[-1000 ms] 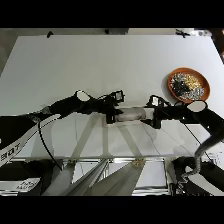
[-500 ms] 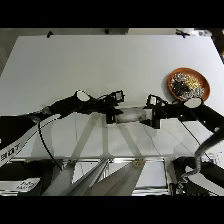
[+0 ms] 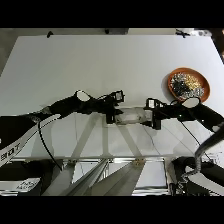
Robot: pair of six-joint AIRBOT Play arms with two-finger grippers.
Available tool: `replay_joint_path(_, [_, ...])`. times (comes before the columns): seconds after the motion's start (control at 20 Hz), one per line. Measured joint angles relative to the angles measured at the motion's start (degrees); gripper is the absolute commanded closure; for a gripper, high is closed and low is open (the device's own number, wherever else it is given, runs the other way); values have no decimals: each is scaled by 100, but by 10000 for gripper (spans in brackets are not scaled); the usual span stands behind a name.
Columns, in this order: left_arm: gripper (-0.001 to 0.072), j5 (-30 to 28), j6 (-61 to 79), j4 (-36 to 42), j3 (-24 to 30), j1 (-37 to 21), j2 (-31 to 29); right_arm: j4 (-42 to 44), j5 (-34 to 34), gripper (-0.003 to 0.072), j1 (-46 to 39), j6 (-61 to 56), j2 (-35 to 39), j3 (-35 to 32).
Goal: Fold the box and place the chain.
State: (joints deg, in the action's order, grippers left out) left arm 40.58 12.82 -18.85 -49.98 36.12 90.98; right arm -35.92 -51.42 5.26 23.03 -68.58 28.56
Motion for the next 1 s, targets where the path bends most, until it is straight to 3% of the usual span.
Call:
replay_joint_path(0.65, [697,9,7,-2,0,0,0,304,103,44,256,529,-516,9])
replay_joint_path(0.7, [697,9,7,-2,0,0,0,304,118,60,258,533,-540,11])
replay_joint_path(0.9, [697,13,4,-2,2,0,0,310,177,312,258,551,-608,13])
replay_joint_path(1.0, [697,9,4,0,2,0,0,302,214,311,258,555,-625,15])
